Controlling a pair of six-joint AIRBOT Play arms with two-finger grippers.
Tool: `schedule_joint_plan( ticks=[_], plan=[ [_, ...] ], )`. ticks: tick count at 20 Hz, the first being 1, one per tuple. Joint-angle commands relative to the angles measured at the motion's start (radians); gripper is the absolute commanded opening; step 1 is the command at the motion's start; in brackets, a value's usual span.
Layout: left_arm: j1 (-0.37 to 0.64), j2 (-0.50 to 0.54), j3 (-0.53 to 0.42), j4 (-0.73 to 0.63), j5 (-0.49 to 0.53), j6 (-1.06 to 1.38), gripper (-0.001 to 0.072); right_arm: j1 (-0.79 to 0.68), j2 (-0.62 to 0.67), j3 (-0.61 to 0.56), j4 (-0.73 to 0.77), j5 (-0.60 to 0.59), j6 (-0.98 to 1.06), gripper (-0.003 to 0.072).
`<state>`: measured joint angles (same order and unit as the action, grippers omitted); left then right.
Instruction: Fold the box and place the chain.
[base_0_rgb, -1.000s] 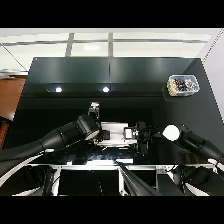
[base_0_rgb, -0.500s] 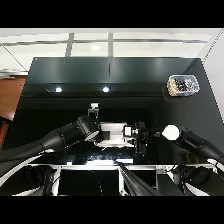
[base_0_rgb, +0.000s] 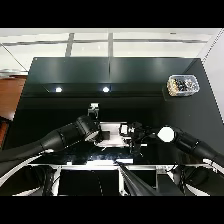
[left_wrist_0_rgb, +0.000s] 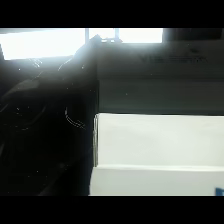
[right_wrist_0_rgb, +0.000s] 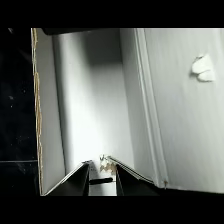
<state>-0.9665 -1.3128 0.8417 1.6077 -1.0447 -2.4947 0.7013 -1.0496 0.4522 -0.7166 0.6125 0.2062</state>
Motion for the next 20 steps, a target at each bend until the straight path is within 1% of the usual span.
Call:
schedule_joint_plan(
  ticks=[1, 6, 8, 9, 10, 11, 15, 16, 17, 18, 19, 20],
  plan=[
    [0.001, -0.001, 0.0, 0.0, 0.005, 0.0, 0.0028, 0.018, -0.008, 0.001, 0.029, -0.05, 0.019, 0.0189],
    [0.001, -0.001, 0.0, 0.0, 0.005, 0.0, 0.0029, 0.018, -0.013, 0.001, 0.032, -0.048, 0.019, 0.0193],
    [0.001, -0.001, 0.0, 0.0, 0.005, 0.0, 0.0028, 0.018, -0.013, 0.001, 0.032, -0.048, 0.019, 0.0432],
    [0.001, -0.001, 0.0, 0.0, 0.005, 0.0, 0.0029, 0.018, -0.013, 0.001, 0.031, -0.048, 0.019, 0.0432],
    [0.001, -0.001, 0.0, 0.0, 0.004, 0.0, 0.0029, 0.018, -0.013, 0.001, 0.027, -0.048, 0.019, 0.033],
    [0.001, -0.001, 0.0, 0.0, 0.004, 0.0, 0.0029, 0.018, -0.013, 0.001, 0.028, -0.049, 0.019, 0.0289],
    [0.001, -0.001, 0.0, 0.0, 0.004, 0.0, 0.0028, 0.017, -0.013, 0.001, 0.024, -0.056, 0.019, 0.029],
    [0.001, -0.001, 0.0, 0.0, 0.004, 0.0, 0.0029, 0.017, -0.013, 0.001, 0.026, -0.062, 0.019, 0.0329],
    [0.001, -0.001, 0.0, 0.0, 0.004, 0.0, 0.0029, 0.017, -0.013, 0.001, 0.026, -0.066, 0.024, 0.0441],
    [0.001, -0.001, 0.0, 0.0, 0.004, 0.0, 0.0029, 0.017, -0.013, 0.001, 0.025, -0.067, 0.027, 0.0428],
    [0.001, -0.001, 0.0, 0.0, 0.004, 0.0, 0.0028, 0.017, -0.013, 0.001, 0.024, -0.067, 0.027, 0.0279],
    [0.001, -0.001, 0.0, 0.0, 0.004, 0.0, 0.0029, 0.017, -0.013, 0.001, 0.024, -0.068, 0.027, 0.0193]
  ],
)
